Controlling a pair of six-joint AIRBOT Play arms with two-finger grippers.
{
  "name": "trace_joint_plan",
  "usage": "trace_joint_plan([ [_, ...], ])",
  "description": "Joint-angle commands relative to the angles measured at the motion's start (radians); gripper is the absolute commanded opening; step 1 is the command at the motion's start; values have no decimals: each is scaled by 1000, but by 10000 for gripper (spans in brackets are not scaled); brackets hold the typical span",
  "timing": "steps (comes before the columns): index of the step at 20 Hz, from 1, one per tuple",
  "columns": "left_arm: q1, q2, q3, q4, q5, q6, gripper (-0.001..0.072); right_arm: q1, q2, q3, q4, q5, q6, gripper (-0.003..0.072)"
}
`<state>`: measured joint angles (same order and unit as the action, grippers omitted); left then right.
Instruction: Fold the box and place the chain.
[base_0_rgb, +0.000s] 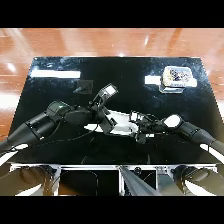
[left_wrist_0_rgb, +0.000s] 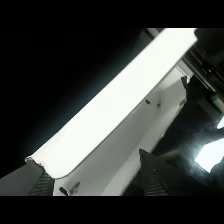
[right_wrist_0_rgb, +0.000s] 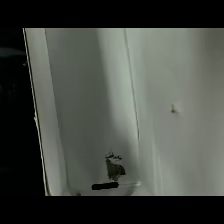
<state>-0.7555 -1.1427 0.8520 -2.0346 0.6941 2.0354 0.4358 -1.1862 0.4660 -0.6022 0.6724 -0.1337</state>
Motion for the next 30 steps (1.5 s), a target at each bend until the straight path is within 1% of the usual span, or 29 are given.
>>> trace_joint_plan([
  [1,0,-16,0,11,-63,-2,591,0,-1,-1,-2,5,-1,569],
  [5,-1,-58,0,11,-68,-28,590,0,-1,-1,-2,6,-1,569],
  [7,1,-57,0,16,-58,-27,591,0,-1,-1,-2,6,-1,569],
  [9,3,-50,0,47,-10,-28,591,0,-1,-1,-2,6,-1,569],
  [11,3,-40,0,94,61,-55,590,0,-1,-1,-2,6,-1,569],
  [15,3,10,-4,167,174,-133,590,0,-1,-1,-19,26,-23,568],
  [16,3,33,-13,168,183,-145,590,0,-1,-1,-29,34,-29,551],
  [20,-15,114,-74,164,176,-212,590,0,-1,-1,-31,44,-35,551],
  [21,-26,124,-88,160,155,-230,590,0,-1,-1,-31,44,-35,551],
  [23,-67,124,-108,151,67,-233,590,0,-1,-1,-31,44,-35,551],
  [25,-101,123,-124,150,-65,-234,590,0,-1,-1,-31,44,-35,551],
  [26,-112,122,-134,150,-147,-241,590,0,-1,-1,-31,45,-35,551],
  [27,-114,121,-145,151,-220,-262,590,0,-1,-1,-31,44,-35,551],
  [28,-113,119,-155,154,-271,-284,590,0,-1,-1,-31,45,-35,551],
  [30,-109,112,-170,198,-317,-339,542,0,-1,-1,-31,45,-35,551],
])
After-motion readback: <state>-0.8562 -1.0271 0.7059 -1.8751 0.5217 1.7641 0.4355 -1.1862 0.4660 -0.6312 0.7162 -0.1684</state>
